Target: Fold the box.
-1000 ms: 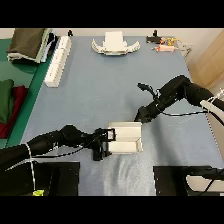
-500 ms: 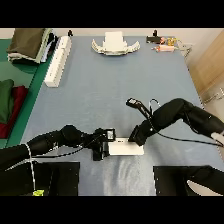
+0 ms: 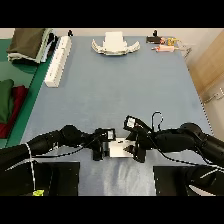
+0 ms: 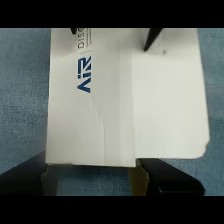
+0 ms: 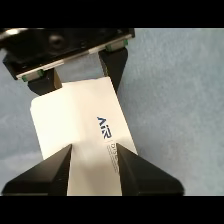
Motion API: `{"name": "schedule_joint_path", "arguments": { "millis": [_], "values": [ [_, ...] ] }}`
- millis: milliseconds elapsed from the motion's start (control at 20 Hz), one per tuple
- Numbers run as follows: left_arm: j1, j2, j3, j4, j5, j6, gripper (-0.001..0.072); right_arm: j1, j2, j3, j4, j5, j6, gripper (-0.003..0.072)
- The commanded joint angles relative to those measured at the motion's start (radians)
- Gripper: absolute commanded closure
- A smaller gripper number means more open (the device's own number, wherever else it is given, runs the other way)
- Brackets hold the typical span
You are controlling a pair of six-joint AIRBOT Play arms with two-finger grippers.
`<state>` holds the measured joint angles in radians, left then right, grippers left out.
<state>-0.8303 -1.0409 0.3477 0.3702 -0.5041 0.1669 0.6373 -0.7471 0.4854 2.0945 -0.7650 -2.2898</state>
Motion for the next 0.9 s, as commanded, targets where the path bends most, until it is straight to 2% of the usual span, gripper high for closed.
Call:
{"name": "schedule_joint_path", "arguments": {
  "millis": [0, 100, 150, 250, 350, 600, 850],
  "values": [
    [0.001, 0.000, 0.001, 0.000, -0.001, 0.000, 0.0199, 0.032, 0.020, -0.009, -0.041, 0.034, -0.080, 0.0235],
    [0.001, 0.000, 0.001, 0.000, -0.001, 0.000, 0.0198, 0.032, 0.011, -0.009, -0.050, 0.016, -0.139, 0.0233],
    [0.001, 0.000, 0.001, 0.000, -0.001, 0.000, 0.0199, 0.032, 0.003, -0.009, -0.071, 0.006, -0.158, 0.0161],
    [0.001, 0.000, 0.001, 0.000, -0.001, 0.000, 0.0198, 0.032, -0.017, -0.009, -0.102, 0.002, -0.216, 0.0136],
    [0.001, 0.000, 0.001, 0.000, -0.001, 0.000, 0.0198, 0.032, -0.034, -0.009, -0.102, 0.006, -0.298, 0.0075],
    [0.001, 0.000, 0.001, 0.000, -0.001, 0.000, 0.0198, 0.032, -0.045, -0.009, -0.168, 0.046, -0.330, 0.0075],
    [0.001, 0.000, 0.001, 0.000, -0.001, 0.000, 0.0198, 0.032, -0.043, -0.002, -0.172, 0.068, -0.330, 0.0076]
  ]
}}
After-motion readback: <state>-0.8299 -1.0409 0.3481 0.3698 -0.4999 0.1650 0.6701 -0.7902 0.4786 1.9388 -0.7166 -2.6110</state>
